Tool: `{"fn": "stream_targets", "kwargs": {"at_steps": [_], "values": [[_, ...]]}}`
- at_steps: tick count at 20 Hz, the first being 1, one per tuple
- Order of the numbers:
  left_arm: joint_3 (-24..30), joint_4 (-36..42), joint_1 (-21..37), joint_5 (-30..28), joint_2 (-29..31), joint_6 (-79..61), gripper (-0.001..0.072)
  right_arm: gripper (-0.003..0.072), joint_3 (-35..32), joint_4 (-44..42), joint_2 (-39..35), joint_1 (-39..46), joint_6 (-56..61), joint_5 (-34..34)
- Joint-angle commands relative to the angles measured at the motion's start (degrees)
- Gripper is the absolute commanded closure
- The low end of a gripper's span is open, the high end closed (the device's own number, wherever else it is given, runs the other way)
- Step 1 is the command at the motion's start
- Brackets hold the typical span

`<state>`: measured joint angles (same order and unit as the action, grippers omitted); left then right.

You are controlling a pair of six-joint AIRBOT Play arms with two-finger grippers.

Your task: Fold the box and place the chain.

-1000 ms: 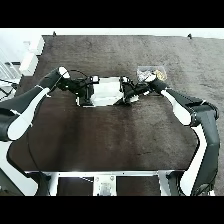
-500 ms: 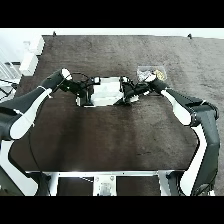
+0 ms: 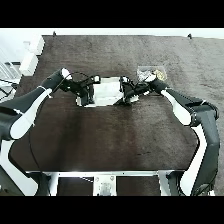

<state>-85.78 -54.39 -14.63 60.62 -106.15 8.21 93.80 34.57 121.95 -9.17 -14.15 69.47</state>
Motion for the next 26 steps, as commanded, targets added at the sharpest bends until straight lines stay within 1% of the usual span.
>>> {"fn": "stream_targets", "kwargs": {"at_steps": [1,2,6,10,11,12,15,16,17,22,26], "values": [[0.0,6.12,-0.04,-0.07,-0.31,-2.71,0.0555,0.023,-0.02,-0.02,0.02,-0.02,0.02,0.0],[0.0,7.34,-0.04,-0.22,-0.42,-3.21,0.0571,0.023,-0.02,-0.02,0.02,-0.02,0.02,0.0],[0.02,9.49,-0.04,-0.57,-1.14,-3.78,0.0571,0.023,-0.02,-0.02,0.02,-0.02,0.02,0.0],[0.0,9.88,-0.04,-0.57,-1.16,-4.42,0.0568,0.023,-0.02,-0.02,0.02,-0.02,0.02,0.0],[0.0,9.9,-0.04,0.04,-1.16,-6.12,0.0472,0.023,-0.02,-0.02,0.02,-0.02,0.02,0.0],[0.0,9.99,-0.02,0.33,-1.16,-7.21,0.0319,0.023,-0.02,-0.02,0.02,-0.02,0.02,0.0],[0.0,10.14,-0.02,-0.57,-1.22,-7.21,0.0311,0.0229,-0.02,-0.02,0.02,-0.02,0.02,0.0],[0.0,10.4,-0.02,-0.85,-1.4,-7.23,0.0214,0.023,-0.02,-0.02,0.02,-0.02,0.02,0.0],[0.0,10.78,-0.02,-1.29,-1.7,-7.21,0.0096,0.023,-0.02,-0.02,0.02,-0.02,0.02,0.0],[0.0,11.19,-0.02,-3.13,-2.1,-8.24,0.0094,0.023,-0.02,-0.02,0.02,-0.02,0.02,0.0],[-0.04,11.39,-0.02,-2.82,-2.08,-8.72,0.0095,0.023,-0.02,-0.02,0.02,-0.02,0.02,0.0]]}}
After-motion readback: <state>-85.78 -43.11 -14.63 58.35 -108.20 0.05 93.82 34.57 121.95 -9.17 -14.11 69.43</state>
